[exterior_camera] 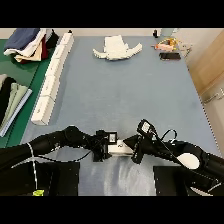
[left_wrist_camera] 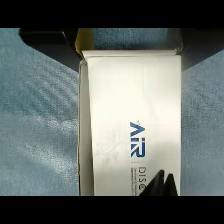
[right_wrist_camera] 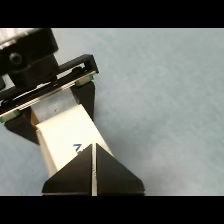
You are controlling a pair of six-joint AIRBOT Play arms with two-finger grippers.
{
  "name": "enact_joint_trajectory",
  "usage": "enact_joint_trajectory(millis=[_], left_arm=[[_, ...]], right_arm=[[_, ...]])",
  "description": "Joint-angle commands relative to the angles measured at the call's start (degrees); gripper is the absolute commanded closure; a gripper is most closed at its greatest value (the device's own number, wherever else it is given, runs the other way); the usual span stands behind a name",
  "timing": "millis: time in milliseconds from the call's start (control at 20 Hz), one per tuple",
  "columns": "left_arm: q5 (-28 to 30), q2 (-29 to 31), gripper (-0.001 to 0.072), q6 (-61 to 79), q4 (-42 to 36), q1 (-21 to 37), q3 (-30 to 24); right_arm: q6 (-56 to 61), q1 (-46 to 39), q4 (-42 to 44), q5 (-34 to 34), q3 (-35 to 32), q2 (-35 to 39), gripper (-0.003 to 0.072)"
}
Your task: Fold the box.
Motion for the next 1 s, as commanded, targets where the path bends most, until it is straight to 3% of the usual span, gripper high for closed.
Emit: enact_joint_trajectory(millis=[0, 150, 350, 550, 650, 950], left_arm=[[0.0, 0.0, 0.0212, 0.0, 0.0, 0.0, 0.0], [0.0, 0.0, 0.0212, 0.0, 0.0, 0.0, 0.0], [0.0, 0.0, 0.0212, 0.0, 0.0, 0.0, 0.0], [0.0, 0.0, 0.0212, 0.0, 0.0, 0.0, 0.0], [0.0, 0.0, 0.0212, 0.0, 0.0, 0.0, 0.0], [0.1, 0.0, 0.0212, 0.0, -0.8, 0.0, 0.3]], right_arm=[[7.0, -3.4, -4.6, 0.9, 1.1, -1.1, 0.0672], [19.9, -9.0, -16.9, 8.7, 5.7, -4.2, 0.0680], [38.7, -18.0, -36.9, 29.4, 20.0, -12.8, 0.0680], [49.7, -26.2, -39.1, 46.7, 32.4, -26.1, 0.0680], [54.4, -27.6, -38.9, 50.8, 35.9, -31.0, 0.0679], [62.2, -27.6, -38.4, 50.1, 38.2, -34.1, 0.0679]])
